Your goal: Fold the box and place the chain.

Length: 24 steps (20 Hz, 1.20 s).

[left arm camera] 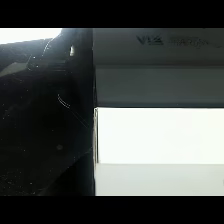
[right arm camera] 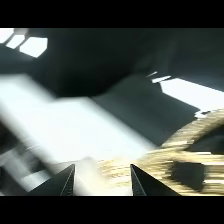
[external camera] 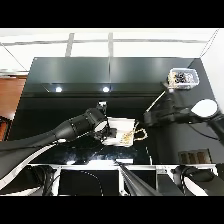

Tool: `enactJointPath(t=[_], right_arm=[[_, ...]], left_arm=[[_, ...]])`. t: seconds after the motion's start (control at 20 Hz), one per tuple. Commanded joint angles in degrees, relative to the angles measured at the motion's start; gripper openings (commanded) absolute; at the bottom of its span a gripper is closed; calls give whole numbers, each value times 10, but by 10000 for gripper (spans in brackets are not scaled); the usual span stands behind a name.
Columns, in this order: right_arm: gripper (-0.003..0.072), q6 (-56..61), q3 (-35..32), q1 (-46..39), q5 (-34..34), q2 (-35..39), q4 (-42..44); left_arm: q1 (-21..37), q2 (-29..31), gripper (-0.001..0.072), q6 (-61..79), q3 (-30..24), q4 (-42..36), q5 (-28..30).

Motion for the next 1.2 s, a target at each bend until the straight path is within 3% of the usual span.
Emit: enactJointPath(t=[0.0, 0.1, 0.15, 0.25, 0.45, 0.6, 0.65, 0.7, 0.8, 0.85, 1.0, 1.15], right_arm=[[412, 81, 1, -132, -111, -9, -199], [717, 101, 2, -177, -208, -48, -227], [717, 85, 5, -188, -255, -80, -208], [717, 80, 54, -193, -281, -162, -176], [710, 140, 223, -192, -256, -343, -137], [708, 169, 316, -192, -204, -432, -137], [642, 168, 331, -192, -192, -445, -138], [421, 165, 336, -192, -190, -448, -138], [86, 141, 337, -193, -179, -447, -139], [17, 129, 337, -195, -167, -446, -139], [14, 85, 337, -202, -106, -414, -147], [13, 31, 336, -205, -35, -314, -182]], left_arm=[[0, 0, 30, 0, 0, 0, 0], [0, 0, 30, 0, 0, 0, -1], [0, 0, 30, 0, 0, 0, 0], [0, 0, 30, 0, 0, 0, 0], [0, 0, 30, 0, 0, 0, 0], [0, 0, 30, 0, 0, 0, 0], [0, 0, 30, 0, 0, 0, 0], [0, 0, 30, 0, 0, 0, 0], [0, 0, 30, 0, 0, 0, 2], [0, 0, 30, 0, 0, 0, 1], [0, 0, 30, 0, 0, 0, 1], [0, 0, 30, 0, 0, 0, 1]])
